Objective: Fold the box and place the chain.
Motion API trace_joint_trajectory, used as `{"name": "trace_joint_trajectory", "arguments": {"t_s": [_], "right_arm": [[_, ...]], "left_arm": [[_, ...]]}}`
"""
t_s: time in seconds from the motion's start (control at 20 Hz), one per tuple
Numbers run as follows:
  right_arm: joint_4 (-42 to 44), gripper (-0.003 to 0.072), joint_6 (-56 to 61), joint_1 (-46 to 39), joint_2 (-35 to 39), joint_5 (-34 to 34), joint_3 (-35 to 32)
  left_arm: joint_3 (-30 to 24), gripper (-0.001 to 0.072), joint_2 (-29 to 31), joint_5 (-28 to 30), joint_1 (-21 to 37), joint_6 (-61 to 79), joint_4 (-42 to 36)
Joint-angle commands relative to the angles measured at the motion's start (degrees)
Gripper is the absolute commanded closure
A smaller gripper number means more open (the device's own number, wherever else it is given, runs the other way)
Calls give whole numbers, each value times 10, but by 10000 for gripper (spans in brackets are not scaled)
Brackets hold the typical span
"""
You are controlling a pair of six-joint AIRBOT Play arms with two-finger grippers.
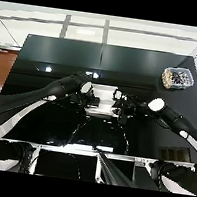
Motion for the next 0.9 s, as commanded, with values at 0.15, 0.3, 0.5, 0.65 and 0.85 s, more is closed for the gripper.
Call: {"name": "trace_joint_trajectory", "arguments": {"t_s": [0.15,0.3,0.5,0.65,0.85], "right_arm": [[30,444,2,8,-10,0,0],[30,445,7,8,-11,0,0],[30,237,11,7,-11,-2,0],[31,248,28,7,-11,-4,0],[21,674,133,1,1,-1,1]], "left_arm": [[0,677,0,1,0,0,-3],[0,677,0,1,0,0,-3],[0,677,0,1,0,0,-3],[0,677,0,1,0,0,-3],[0,677,0,1,0,0,-3]]}}
